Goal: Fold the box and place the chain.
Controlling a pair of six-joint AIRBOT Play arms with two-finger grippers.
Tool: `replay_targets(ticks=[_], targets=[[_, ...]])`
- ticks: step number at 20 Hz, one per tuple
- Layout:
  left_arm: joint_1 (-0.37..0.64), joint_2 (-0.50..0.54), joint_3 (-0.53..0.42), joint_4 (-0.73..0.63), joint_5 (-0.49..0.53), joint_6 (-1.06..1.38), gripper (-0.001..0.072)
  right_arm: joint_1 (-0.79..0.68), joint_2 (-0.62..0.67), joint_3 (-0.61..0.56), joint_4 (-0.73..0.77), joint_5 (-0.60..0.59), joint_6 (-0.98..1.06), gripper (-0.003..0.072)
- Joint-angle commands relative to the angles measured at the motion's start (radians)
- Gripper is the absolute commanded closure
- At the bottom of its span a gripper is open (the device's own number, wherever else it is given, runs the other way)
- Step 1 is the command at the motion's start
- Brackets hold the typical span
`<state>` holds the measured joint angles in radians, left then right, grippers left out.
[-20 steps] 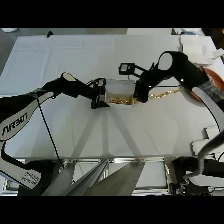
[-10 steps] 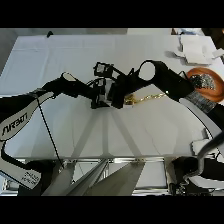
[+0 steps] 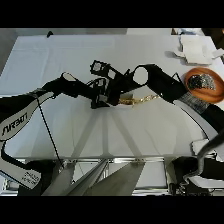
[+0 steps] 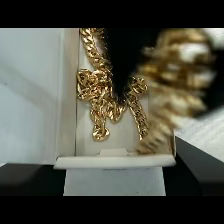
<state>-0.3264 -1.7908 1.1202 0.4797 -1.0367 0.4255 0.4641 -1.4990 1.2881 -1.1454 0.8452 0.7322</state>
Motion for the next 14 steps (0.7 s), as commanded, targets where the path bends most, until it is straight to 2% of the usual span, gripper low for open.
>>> replay_targets(ticks=[1,4,5,7,10,14], targets=[[0.001,0.000,0.000,0.000,0.000,0.000,0.0481,0.001,-0.018,0.001,-0.149,-0.019,0.107,0.0677],[0.001,0.000,0.000,0.000,0.000,0.000,0.0481,-0.002,-0.032,0.001,-0.182,-0.020,0.140,0.0673],[0.001,0.000,0.000,0.000,0.000,0.000,0.0481,-0.005,-0.035,0.001,-0.182,-0.019,0.165,0.0625],[0.001,0.000,0.000,0.000,0.000,0.000,0.0481,-0.022,-0.024,0.001,-0.169,-0.015,0.208,0.0378],[0.001,0.000,0.000,0.000,0.000,0.000,0.0481,-0.077,0.041,0.001,-0.161,0.014,0.200,0.0366],[0.001,0.000,0.000,0.000,0.000,0.000,0.0481,-0.245,0.136,0.001,-0.161,0.159,0.034,0.0338]])
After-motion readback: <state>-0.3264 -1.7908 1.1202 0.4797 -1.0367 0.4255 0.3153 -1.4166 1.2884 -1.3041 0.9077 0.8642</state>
